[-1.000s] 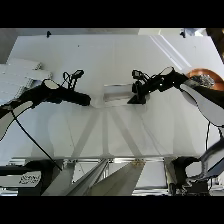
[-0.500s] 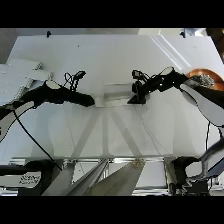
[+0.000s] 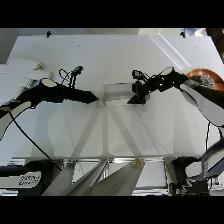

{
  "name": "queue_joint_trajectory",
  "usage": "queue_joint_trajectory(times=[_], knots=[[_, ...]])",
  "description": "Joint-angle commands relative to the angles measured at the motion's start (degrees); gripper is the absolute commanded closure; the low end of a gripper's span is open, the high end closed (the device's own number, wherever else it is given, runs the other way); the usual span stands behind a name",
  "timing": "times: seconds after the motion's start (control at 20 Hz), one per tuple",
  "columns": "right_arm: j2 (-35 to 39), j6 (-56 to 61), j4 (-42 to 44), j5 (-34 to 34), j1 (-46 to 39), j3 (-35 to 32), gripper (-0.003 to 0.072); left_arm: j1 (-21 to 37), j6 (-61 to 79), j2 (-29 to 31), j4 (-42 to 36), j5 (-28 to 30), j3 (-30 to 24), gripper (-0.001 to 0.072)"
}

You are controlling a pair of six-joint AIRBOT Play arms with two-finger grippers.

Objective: Fold the box and place the chain.

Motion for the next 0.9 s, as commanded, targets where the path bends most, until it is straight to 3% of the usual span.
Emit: queue_joint_trajectory(times=[0.0, 0.1, 0.25, 0.3, 0.35, 0.4, 0.75, 0.85], knots=[[0.0, 0.0, 0.0, 0.0, 0.0, 0.0, 0.0279, 0.0, 0.1, 0.1, -1.2, -0.5, 0.0, 0.0679], [0.0, 0.0, 0.0, 0.0, 0.0, 0.0, 0.0279, 0.0, 0.3, 0.0, -2.8, -0.5, 0.0, 0.0613], [0.0, 0.0, 0.0, 0.0, 0.0, 0.0, 0.0279, -0.5, 1.7, -0.7, -5.4, -0.6, 0.0, 0.0609], [0.0, 0.0, 0.0, 0.0, 0.0, 0.0, 0.0279, -0.8, 1.7, -1.0, -6.1, -0.7, 0.0, 0.0523], [0.0, 0.0, 0.0, 0.0, 0.0, 0.0, 0.0279, -1.1, 1.7, -1.6, -6.4, -1.0, 0.0, 0.0343], [0.0, 0.0, 0.0, 0.0, 0.0, 0.0, 0.0279, -1.3, 1.7, -2.1, -6.5, -1.4, 0.0, 0.0316], [0.0, 0.0, 0.0, 0.0, 0.0, 0.0, 0.0279, -2.5, 4.5, -4.9, -11.5, -2.2, 0.0, 0.0317], [0.0, 0.0, 0.0, 0.0, 0.0, 0.0, 0.0279, -2.4, 5.0, -4.8, -12.0, -2.3, 0.0, 0.0354]])
